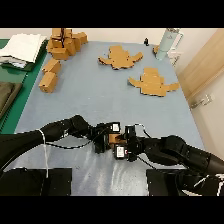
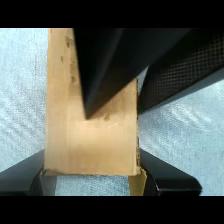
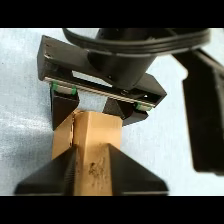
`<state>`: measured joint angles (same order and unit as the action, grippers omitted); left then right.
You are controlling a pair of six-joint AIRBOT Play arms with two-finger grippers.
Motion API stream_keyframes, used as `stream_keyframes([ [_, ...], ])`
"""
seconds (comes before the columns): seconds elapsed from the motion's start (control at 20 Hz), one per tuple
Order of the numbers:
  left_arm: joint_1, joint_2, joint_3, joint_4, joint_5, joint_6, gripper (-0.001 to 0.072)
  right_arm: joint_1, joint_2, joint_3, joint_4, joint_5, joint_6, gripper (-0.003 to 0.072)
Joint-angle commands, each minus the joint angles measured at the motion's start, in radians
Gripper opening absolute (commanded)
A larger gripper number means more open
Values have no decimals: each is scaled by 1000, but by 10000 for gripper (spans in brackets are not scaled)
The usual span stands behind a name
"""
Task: Fold the box.
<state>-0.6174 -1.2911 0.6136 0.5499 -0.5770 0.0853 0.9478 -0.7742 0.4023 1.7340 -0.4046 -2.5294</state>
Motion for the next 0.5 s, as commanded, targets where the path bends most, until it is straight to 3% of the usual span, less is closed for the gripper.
stream_keyframes([
  [0.0,1,1,1,0,0,0,477,0,-4,0,-2,3,0,216],
  [0.05,1,1,1,0,0,0,477,0,-4,0,-2,3,0,215],
  [0.15,1,1,1,0,0,0,477,0,-4,0,-2,-2,0,120],
  [0.45,1,1,1,0,0,0,477,1,2,2,-2,-9,0,93],
])
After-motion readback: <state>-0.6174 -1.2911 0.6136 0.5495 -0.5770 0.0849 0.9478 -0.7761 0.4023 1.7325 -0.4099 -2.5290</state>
